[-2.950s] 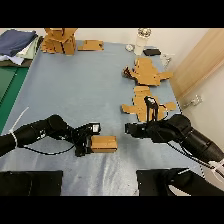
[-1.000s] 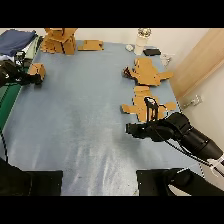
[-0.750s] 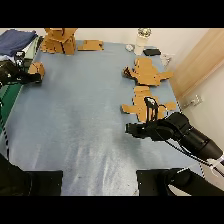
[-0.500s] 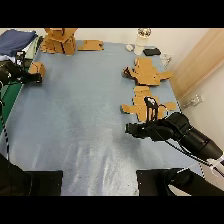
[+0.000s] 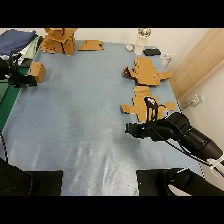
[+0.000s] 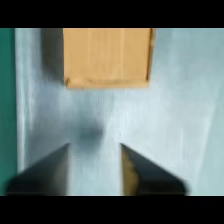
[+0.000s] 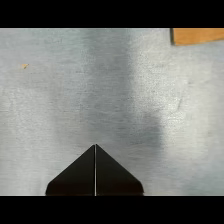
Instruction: Fold the box.
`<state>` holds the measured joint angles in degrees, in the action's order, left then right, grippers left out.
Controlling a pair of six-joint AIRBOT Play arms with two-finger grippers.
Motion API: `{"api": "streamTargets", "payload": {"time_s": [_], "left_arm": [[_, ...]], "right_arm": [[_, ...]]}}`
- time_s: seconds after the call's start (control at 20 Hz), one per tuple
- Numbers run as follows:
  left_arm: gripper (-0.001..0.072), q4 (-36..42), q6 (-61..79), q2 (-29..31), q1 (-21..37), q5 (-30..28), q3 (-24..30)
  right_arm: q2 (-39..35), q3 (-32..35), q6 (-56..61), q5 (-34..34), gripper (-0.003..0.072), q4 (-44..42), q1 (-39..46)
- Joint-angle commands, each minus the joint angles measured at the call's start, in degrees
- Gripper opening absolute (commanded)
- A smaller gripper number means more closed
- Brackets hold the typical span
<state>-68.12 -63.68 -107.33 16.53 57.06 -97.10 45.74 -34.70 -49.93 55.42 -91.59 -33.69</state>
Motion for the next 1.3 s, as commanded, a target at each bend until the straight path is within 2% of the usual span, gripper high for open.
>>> {"api": "streamTargets", "payload": {"time_s": [0.0,0.15,0.3,0.45,0.65,0.75,0.85,1.0,1.25], "left_arm": [[0.0013,2.3,-1.3,3.0,0.0,14.8,-0.4],[0.0009,6.2,-1.3,6.9,-3.5,20.5,-0.3],[0.0008,6.5,-2.4,13.2,-11.0,23.5,2.4],[0.0008,6.6,-4.6,20.8,-18.8,22.9,10.6],[0.0008,6.9,-6.9,30.9,-26.4,18.8,26.3],[0.0008,7.6,-6.8,34.3,-30.3,15.5,32.9],[0.0008,9.1,-6.8,35.5,-33.9,12.3,37.0],[0.0013,10.0,-6.5,35.4,-38.2,7.8,38.6],[0.0014,10.3,-6.7,35.4,-39.5,8.5,38.6]], "right_arm": [[0.0,0.0,0.0,-1.8,0.0003,-0.7,0.0],[1.3,-1.0,0.0,-2.8,0.0002,-2.4,0.1],[6.4,-5.9,-1.1,-2.8,0.0003,-2.8,0.1],[14.1,-14.7,-3.7,-1.4,0.0003,-3.3,0.1],[24.2,-26.6,-4.1,4.6,0.0002,-3.9,0.1],[28.0,-30.1,-4.2,6.0,0.0003,-4.8,0.0],[30.3,-30.9,-4.1,5.8,0.0003,-6.4,0.0],[31.5,-30.9,-4.1,5.2,0.0003,-8.0,-0.3],[31.5,-30.9,-4.1,6.1,0.0003,-8.1,-0.3]]}}
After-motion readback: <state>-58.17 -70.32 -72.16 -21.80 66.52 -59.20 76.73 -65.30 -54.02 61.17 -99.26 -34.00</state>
